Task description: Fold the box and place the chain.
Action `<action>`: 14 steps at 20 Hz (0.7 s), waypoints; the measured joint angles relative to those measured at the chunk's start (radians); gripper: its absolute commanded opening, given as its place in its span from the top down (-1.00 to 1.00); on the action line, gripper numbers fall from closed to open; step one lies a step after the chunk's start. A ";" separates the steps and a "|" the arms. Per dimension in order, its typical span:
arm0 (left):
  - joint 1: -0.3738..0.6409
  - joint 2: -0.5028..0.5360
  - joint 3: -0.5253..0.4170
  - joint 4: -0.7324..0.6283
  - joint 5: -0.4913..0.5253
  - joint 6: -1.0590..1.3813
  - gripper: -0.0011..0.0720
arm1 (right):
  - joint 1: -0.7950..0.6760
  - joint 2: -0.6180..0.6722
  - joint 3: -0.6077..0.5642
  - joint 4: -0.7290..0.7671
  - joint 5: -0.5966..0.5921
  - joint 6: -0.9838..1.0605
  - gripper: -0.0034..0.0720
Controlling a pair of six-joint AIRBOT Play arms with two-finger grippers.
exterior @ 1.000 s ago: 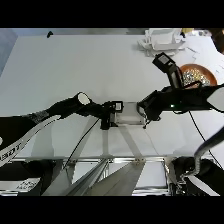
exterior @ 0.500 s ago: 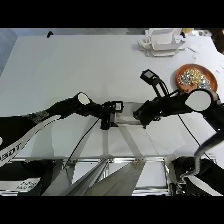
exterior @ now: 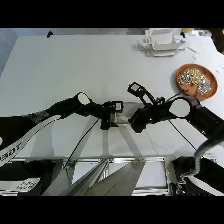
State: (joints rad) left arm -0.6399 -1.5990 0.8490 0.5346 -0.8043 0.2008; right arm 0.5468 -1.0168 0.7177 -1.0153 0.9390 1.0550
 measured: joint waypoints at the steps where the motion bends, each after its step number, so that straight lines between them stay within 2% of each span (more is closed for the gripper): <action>1: 0.000 0.000 0.000 0.000 0.000 0.000 0.23 | 0.003 -0.005 -0.001 0.000 -0.010 0.004 0.37; 6: 0.000 0.000 0.000 0.000 0.000 0.000 0.23 | 0.006 0.054 0.011 -0.043 -0.024 0.027 0.39; 9: 0.000 0.000 0.000 0.000 0.000 0.000 0.23 | -0.023 0.142 0.023 -0.181 -0.014 0.117 0.39; 12: 0.000 0.000 0.000 0.000 0.000 0.000 0.23 | -0.121 0.209 0.026 -0.328 0.028 0.217 0.51; 14: 0.000 0.000 0.000 0.000 0.000 0.000 0.23 | -0.201 0.225 0.024 -0.381 0.045 0.259 0.50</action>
State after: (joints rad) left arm -0.6399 -1.5990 0.8486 0.5346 -0.8047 0.2008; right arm 0.3454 -0.7918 0.7422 -1.3960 0.9840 1.3136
